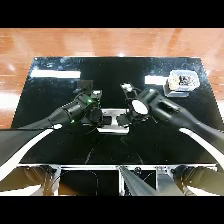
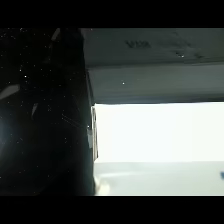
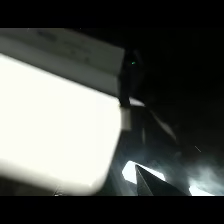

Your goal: Fold the box and place the chain.

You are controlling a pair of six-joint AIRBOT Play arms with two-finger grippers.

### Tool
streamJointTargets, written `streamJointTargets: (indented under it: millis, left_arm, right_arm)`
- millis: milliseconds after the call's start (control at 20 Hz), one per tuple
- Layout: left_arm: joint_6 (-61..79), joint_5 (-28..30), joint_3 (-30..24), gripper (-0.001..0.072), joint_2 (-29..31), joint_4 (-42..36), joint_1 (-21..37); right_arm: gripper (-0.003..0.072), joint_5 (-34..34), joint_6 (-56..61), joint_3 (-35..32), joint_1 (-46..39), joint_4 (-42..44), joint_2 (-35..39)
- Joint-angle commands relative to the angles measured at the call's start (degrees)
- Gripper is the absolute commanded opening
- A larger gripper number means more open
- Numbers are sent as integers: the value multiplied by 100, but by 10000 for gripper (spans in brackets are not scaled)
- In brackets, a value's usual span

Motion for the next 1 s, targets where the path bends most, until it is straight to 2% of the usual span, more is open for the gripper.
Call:
streamJointTargets:
  millis: [0,200,300,400,500,600,700,800,950]
  left_arm:
    - [-7,-24,0,19,-2,2,-2]
    - [-7,-22,-2,19,-2,22,-2]
    - [-7,-22,0,19,-2,17,-2]
    - [-7,-22,0,19,-2,17,-2]
    - [-9,-22,0,19,-2,20,-2]
    - [-9,-22,0,19,-2,20,-2]
    - [-37,-2,9,18,0,70,-2]
    - [-52,-2,17,18,-2,131,4]
    - [-70,17,98,18,0,144,7]
  right_arm:
    - [508,640,-140,-219,74,-323,933]
    - [508,1165,271,-966,-28,-1211,2039]
    - [508,1150,304,-1161,-511,-1528,2350]
    - [508,824,116,-1176,-1375,-1674,2382]
    - [509,26,-223,-1169,-2483,-1657,2310]
    - [509,-756,-398,-1154,-3585,-1582,2105]
    - [509,-1187,-695,-953,-4520,-1161,1657]
    - [508,-1574,-1084,-568,-5088,-734,1027]
    - [508,-1731,-1314,389,-5394,-328,-173]
